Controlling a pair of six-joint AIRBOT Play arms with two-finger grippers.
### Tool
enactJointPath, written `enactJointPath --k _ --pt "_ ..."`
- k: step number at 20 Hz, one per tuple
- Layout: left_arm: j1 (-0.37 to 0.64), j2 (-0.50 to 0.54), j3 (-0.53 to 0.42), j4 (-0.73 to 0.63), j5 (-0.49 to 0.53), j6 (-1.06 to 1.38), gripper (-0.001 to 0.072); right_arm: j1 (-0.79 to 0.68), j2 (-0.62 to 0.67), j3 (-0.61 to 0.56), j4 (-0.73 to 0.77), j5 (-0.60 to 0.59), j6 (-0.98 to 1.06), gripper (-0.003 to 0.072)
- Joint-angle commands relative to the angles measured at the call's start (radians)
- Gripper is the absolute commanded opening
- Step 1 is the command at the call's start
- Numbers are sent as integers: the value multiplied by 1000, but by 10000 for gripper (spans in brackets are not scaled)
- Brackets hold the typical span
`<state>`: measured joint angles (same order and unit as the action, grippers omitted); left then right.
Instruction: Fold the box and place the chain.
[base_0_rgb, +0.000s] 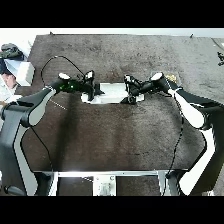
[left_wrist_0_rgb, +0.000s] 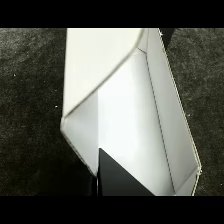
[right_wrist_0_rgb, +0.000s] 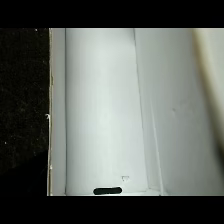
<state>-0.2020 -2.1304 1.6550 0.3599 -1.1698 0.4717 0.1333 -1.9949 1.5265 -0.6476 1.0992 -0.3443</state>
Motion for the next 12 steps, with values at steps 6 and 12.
enactJointPath --k 6,12 --pt "0 0 1 -8 -10 -16 404 0 -1 0 1 0 0 472" --pt "55 63 4 -26 -108 -60 405 0 -1 0 1 0 0 472"
